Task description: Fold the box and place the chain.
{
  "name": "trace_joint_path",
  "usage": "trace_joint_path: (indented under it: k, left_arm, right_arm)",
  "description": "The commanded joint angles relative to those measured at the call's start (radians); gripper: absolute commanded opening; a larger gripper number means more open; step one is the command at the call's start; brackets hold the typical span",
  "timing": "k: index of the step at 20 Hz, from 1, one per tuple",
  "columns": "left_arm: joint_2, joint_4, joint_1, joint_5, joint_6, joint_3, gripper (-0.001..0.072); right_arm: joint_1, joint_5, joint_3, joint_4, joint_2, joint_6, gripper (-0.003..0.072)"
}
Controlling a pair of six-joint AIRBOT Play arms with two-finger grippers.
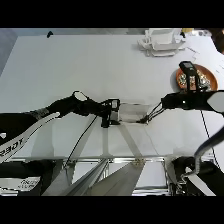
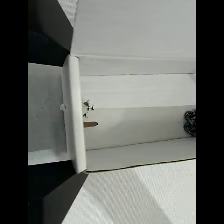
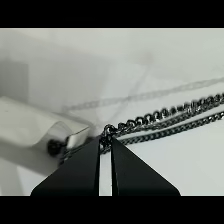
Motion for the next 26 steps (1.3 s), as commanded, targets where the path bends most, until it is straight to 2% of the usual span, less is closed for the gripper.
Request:
trace_joint_path:
  k: [1,6,10,14,19,23,26]
  left_arm:
    - [0.000,0.000,0.000,0.000,0.000,0.000,0.0085]
    - [0.000,0.000,0.000,0.000,0.000,0.000,0.0085]
    - [0.000,0.000,0.000,0.000,0.000,0.000,0.0085]
    - [0.000,0.000,0.000,0.000,0.000,0.000,0.0085]
    - [0.000,0.000,0.000,0.000,0.000,0.000,0.0085]
    - [0.000,0.000,0.000,0.000,0.000,0.000,0.0085]
    - [0.000,0.000,0.000,0.000,0.000,0.000,0.0085]
  right_arm:
    - [0.068,0.066,0.001,0.012,0.173,-0.002,0.0020]
    - [0.085,0.077,0.001,0.172,0.292,-0.059,0.0020]
    - [0.085,0.093,0.001,0.389,0.297,-0.173,0.0020]
    - [0.085,0.076,0.001,0.532,0.297,-0.291,0.0020]
    - [0.086,0.037,0.000,0.605,0.271,-0.370,0.0020]
    - [0.129,0.000,-0.020,0.599,0.174,-0.428,0.0021]
    - [0.164,-0.020,-0.037,0.530,0.074,-0.422,0.0021]
